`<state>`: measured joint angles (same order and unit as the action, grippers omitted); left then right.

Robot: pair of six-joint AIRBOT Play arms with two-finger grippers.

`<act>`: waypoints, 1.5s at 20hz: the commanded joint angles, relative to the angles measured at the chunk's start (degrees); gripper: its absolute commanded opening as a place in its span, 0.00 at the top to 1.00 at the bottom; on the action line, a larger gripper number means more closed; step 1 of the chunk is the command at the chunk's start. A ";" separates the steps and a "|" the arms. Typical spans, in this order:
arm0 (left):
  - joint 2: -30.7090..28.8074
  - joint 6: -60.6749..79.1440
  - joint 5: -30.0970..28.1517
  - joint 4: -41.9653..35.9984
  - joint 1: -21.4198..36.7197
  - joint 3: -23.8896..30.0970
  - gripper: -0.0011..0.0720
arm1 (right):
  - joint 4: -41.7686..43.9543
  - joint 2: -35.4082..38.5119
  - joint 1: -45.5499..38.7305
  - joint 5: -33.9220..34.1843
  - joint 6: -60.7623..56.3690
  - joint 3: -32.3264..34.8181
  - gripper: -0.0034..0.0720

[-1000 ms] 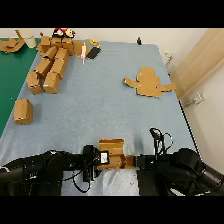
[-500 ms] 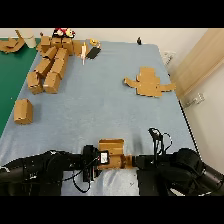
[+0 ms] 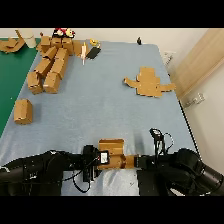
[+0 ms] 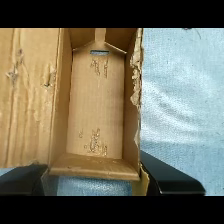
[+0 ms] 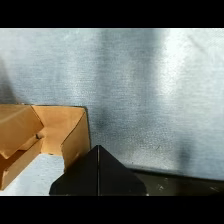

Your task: Fold the box.

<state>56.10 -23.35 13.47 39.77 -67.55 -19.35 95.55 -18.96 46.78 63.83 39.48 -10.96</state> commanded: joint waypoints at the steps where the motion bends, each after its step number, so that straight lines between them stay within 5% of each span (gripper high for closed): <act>1: -0.02 0.00 0.00 0.04 0.02 0.00 0.32 | 0.31 -0.02 0.07 -1.29 0.00 0.57 0.96; 10: -0.02 0.00 0.00 0.02 0.02 0.00 0.32 | 6.32 -5.01 0.07 -7.72 3.69 0.85 0.96; 25: -0.02 0.00 0.00 0.02 0.02 0.00 0.32 | 6.03 -4.87 0.07 -5.07 8.41 -4.76 0.95; 26: -0.02 0.00 0.00 0.02 0.02 0.00 0.32 | 5.75 -4.87 0.07 -5.07 8.96 -5.97 0.92; 28: -0.02 0.00 0.00 0.02 0.02 0.00 0.32 | 5.66 -4.96 0.07 -5.40 9.05 -8.35 0.54; 30: -0.02 0.00 0.00 0.02 0.02 0.00 0.32 | 5.64 -5.01 0.07 -5.57 9.03 -9.16 0.53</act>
<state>56.10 -23.35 13.47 39.77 -67.55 -19.35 101.12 -23.90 46.81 58.67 47.72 -18.37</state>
